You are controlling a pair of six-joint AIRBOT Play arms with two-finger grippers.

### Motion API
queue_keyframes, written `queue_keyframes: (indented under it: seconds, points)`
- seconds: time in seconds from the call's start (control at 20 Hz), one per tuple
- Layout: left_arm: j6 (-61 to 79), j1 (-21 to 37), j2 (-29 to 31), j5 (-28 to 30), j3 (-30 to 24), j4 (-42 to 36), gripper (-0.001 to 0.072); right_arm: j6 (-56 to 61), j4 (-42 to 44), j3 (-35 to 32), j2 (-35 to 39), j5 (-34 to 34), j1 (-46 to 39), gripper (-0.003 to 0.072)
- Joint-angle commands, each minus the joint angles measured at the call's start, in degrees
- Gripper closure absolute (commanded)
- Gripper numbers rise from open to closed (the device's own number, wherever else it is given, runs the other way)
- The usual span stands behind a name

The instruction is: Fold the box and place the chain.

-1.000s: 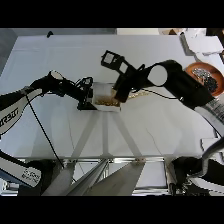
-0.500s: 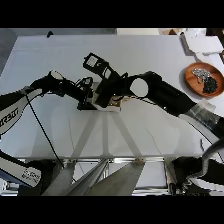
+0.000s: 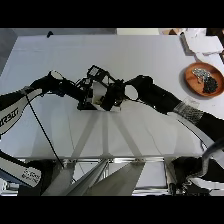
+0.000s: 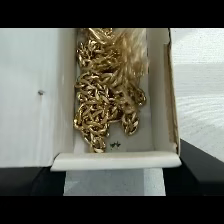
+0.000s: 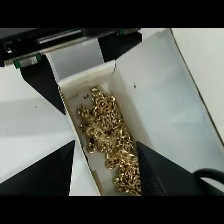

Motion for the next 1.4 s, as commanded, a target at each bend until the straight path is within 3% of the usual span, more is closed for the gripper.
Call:
queue_keyframes:
  seconds: [0.0, 0.15, 0.4, 0.65, 0.9, 1.0, 1.1, 1.35]
  points:
    - [0.0, 0.0, 0.0, 0.0, 0.0, 0.0, 0.0436, 0.8, -0.1, 0.0, 1.8, 0.9, -1.9, 0.0259]
    - [0.0, 0.0, 0.0, 0.0, 0.0, 0.0, 0.0436, -4.2, -0.1, -1.0, 6.5, 2.9, -7.0, 0.0259]
    - [0.0, 0.0, 0.0, 0.0, 0.0, 0.0, 0.0436, -17.2, 0.0, -9.7, 13.1, 2.0, -16.0, 0.0258]
    - [0.0, 0.0, 0.0, 0.0, 0.0, 0.0, 0.0436, -39.7, 9.8, -11.2, 5.2, 4.3, -25.8, 0.0254]
    - [0.0, 0.0, 0.0, 0.0, 0.0, 0.0, 0.0436, -66.1, 22.6, -11.2, -3.6, 5.5, -26.5, 0.0202]
    - [0.0, 0.0, 0.0, 0.0, 0.0, 0.0, 0.0436, -72.2, 28.2, -11.2, -6.5, 5.5, -26.5, 0.0202]
    - [0.0, 0.0, 0.0, 0.0, 0.0, 0.0, 0.0436, -77.2, 33.9, -11.2, -8.3, 5.4, -26.5, 0.0098]
    - [0.0, 0.0, 0.0, 0.0, 0.0, 0.0, 0.0436, -88.3, 42.2, -11.2, -9.3, 5.6, -26.4, 0.0119]
